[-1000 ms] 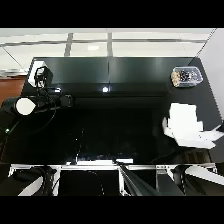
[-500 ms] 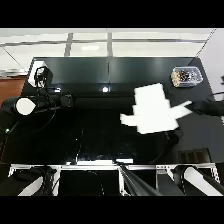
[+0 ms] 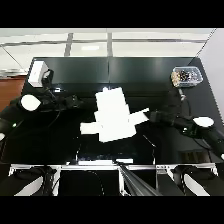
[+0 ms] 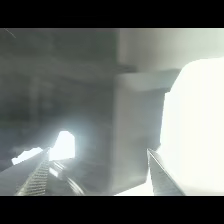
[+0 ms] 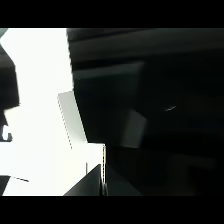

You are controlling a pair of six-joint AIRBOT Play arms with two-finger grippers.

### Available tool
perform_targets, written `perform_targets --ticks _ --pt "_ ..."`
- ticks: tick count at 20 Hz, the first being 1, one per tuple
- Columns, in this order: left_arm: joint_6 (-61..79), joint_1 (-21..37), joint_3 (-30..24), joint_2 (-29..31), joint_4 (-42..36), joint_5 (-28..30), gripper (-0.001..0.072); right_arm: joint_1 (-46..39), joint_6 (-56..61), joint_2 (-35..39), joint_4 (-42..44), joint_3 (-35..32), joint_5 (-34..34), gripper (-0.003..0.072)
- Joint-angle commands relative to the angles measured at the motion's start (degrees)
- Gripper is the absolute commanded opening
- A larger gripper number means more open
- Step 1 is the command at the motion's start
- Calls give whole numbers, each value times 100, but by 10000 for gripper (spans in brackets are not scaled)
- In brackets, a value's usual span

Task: Fold the box and place the chain.

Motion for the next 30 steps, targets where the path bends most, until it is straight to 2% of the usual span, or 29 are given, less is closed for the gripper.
perform_targets --ticks 1,2,3,7,11,15,18,20,22,25,26,27,30 --pt "2175 151 201 -811 -2959 -984 704 931 -140 37 420 -177 -822 17" --pt "2680 260 291 -1185 -3786 -1491 704 977 -140 37 422 -177 -881 17" --pt "2785 315 398 -1519 -4035 -1862 704 977 -140 37 422 -177 -885 17" --pt "2667 302 686 -2413 -3729 -2208 701 977 -140 37 420 -177 -750 17" --pt "2789 308 699 -2608 -3650 -2378 701 977 -140 37 417 -177 -739 17" --pt "2621 557 981 -2643 -2461 -2645 701 977 -140 37 420 -177 -737 17" --pt "2640 540 1029 -2697 -2457 -2629 701 977 -138 37 422 -177 -732 17" --pt "2811 474 1047 -2806 -2562 -2667 701 977 -138 37 420 -177 -708 17" --pt "3274 435 1047 -2914 -3029 -2787 701 977 -136 37 420 -177 -686 17" --pt "4715 385 1069 -3167 -4113 -3617 688 977 -136 37 420 -177 -667 17" --pt "4806 308 1178 -3283 -4000 -3936 687 977 -136 37 420 -177 -651 17" --pt "4800 240 1338 -3364 -3556 -4111 676 979 -136 37 420 -177 -627 17" --pt "4649 63 1690 -3390 -2341 -4127 435 977 -136 37 415 -177 -597 17"
